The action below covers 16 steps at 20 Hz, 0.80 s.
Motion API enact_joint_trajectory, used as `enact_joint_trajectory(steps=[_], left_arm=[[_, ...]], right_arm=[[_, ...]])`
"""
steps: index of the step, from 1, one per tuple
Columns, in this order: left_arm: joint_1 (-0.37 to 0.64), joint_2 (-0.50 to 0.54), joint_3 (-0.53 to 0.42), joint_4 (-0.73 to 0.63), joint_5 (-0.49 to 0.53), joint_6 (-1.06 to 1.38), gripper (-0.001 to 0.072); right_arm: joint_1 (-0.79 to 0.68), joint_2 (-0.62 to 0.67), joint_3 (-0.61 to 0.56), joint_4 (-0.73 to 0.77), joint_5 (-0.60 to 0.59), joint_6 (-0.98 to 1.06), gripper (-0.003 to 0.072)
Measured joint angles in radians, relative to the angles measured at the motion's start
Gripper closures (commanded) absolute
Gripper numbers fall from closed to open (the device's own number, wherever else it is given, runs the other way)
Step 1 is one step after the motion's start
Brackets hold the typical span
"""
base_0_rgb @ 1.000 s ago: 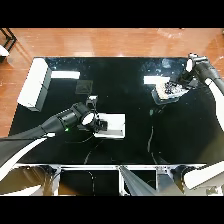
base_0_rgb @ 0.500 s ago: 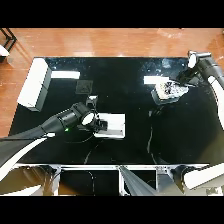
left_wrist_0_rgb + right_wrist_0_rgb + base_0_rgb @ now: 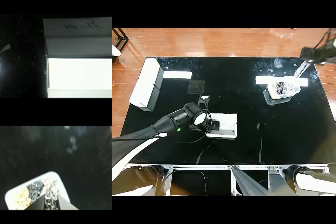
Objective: Fold the box and place the chain.
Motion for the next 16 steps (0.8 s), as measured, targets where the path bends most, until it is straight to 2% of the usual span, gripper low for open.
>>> enact_joint_trajectory(steps=[6, 16], left_arm=[[0.000, 0.000, 0.000, 0.000, -0.002, 0.000, 0.0683], [0.000, 0.000, 0.000, 0.000, -0.011, -0.001, 0.0683]], right_arm=[[0.000, 0.235, 0.004, 0.074, 0.019, -0.123, 0.0662], [0.007, 0.459, 0.005, 0.458, 0.151, -0.286, 0.0663]])
